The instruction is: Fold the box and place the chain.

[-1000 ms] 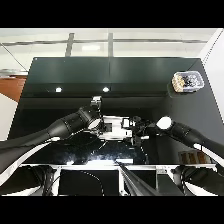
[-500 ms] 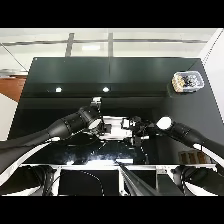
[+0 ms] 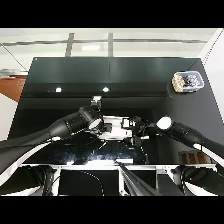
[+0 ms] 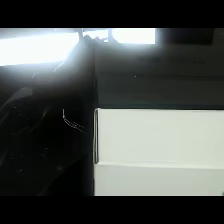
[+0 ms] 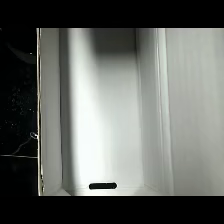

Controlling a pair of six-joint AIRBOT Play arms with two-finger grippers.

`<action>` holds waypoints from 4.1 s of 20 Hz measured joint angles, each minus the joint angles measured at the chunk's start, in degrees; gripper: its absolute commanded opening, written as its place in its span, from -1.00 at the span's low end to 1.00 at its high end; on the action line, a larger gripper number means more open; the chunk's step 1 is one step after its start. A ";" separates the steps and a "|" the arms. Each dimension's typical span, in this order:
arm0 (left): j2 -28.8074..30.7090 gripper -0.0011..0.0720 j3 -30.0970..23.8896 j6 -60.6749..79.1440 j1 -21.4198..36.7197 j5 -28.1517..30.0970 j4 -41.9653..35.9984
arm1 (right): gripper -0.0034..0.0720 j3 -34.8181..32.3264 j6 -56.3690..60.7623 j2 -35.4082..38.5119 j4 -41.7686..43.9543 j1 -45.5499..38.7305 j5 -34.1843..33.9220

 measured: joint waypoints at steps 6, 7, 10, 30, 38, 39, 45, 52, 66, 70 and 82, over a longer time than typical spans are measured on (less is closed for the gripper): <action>-0.28 -0.89 0.02 1.11 0.00 -0.02 -0.81 | 1.00 0.00 -0.02 0.07 -0.02 -0.07 -0.20; -0.31 -0.89 0.02 1.14 0.00 -0.15 -0.83 | 1.00 0.00 0.07 0.35 -0.31 -0.11 -0.44; -0.33 -0.89 0.02 1.01 0.02 -0.70 -1.01 | 1.00 0.00 1.44 2.75 -1.33 -1.03 -0.24; -0.33 -0.89 0.00 1.16 0.02 -1.75 -1.01 | 0.21 0.00 6.64 7.80 -7.85 -5.16 8.24; -0.33 -0.89 0.00 1.18 0.02 -1.22 -1.01 | -0.32 0.00 6.91 7.45 -6.23 -3.30 7.87; -0.33 -0.89 0.00 1.20 0.02 -1.16 -1.01 | -0.32 0.00 7.04 7.39 -5.20 -3.21 7.69; -0.33 -0.89 0.00 1.20 0.02 -0.92 -1.01 | -0.32 0.00 7.41 5.18 1.40 -0.83 4.59; -0.33 -0.89 0.00 1.31 0.02 -0.83 -1.01 | -0.07 0.00 8.24 3.63 2.91 2.29 0.92; -0.33 -0.89 -0.02 1.09 0.02 0.46 -1.01 | -0.80 4.57 48.15 14.78 -11.56 -11.19 22.53; -0.33 -0.89 -0.02 1.05 0.02 0.74 -1.01 | -0.80 4.83 68.30 17.70 -21.81 -26.23 29.73; -0.33 -0.89 -0.02 0.98 0.02 0.68 -1.01 | -0.79 -3.10 84.37 7.61 -17.46 -31.17 26.77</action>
